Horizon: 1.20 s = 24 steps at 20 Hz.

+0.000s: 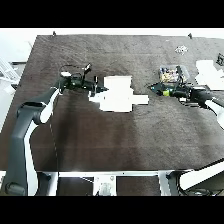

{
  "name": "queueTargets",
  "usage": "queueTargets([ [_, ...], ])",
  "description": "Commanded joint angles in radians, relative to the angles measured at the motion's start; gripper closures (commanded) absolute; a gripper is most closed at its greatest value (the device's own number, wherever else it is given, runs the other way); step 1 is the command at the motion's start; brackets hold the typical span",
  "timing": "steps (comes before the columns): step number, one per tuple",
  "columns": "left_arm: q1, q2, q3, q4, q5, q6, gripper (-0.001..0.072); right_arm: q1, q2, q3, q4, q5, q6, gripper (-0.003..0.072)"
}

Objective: Fold the box and place the chain.

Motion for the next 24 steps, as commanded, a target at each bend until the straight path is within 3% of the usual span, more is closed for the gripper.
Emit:
queueTargets([
  [1,-0.014,0.0,-0.011,0.039,0.021,0.094,0.0698,0.0,-0.001,0.0,0.002,0.0,-0.024,0.0416],
  [24,-0.007,0.001,-0.024,0.009,0.054,0.072,0.0698,0.0,-0.001,0.0,0.002,0.0,-0.05,0.0416],
])
